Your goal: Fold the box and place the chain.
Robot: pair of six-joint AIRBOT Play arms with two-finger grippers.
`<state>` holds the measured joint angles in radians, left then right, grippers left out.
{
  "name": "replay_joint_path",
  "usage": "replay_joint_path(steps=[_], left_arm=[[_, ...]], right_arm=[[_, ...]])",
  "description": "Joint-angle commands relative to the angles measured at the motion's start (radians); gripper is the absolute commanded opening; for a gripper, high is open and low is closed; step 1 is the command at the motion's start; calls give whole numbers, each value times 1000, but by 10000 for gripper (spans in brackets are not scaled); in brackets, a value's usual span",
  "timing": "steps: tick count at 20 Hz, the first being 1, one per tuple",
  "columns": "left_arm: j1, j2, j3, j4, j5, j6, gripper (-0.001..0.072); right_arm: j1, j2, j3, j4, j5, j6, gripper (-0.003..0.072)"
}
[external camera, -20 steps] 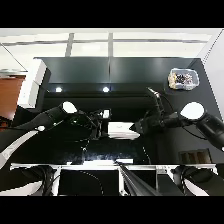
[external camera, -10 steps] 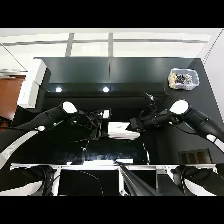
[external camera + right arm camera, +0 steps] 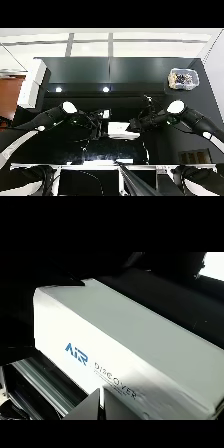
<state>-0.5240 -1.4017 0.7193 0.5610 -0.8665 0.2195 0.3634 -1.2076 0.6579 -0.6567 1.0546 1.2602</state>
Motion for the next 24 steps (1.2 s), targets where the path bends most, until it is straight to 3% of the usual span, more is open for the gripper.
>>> replay_joint_path(steps=[1, 5, 8, 9, 10, 11, 17, 20, 24], left_arm=[[0, 0, 0, 0, -1, 0, 528], [0, 0, 0, 0, -1, 0, 528], [8, 5, 1, 42, -5, -26, 549], [10, 12, 1, 61, -5, -45, 598], [10, 23, 1, 80, -5, -72, 691], [10, 32, 1, 90, -5, -97, 712], [10, 154, 1, 190, -9, -234, 713], [10, 228, 1, 296, -21, -374, 712], [1, 289, 3, 288, -81, -387, 712]], right_arm=[[0, -2, -1, -11, -19, 0, 45], [-7, 7, 16, 2, 23, -56, 45], [-60, 82, 69, -10, 106, -61, 45], [-88, 124, 86, -24, 113, -60, 45], [-123, 171, 102, -47, 112, -60, 45], [-167, 215, 118, -66, 112, -56, 45], [-399, 328, 128, -67, 176, -45, 45], [-435, 330, 128, -69, 202, -47, 45], [-435, 330, 128, -70, 198, -50, 45]])
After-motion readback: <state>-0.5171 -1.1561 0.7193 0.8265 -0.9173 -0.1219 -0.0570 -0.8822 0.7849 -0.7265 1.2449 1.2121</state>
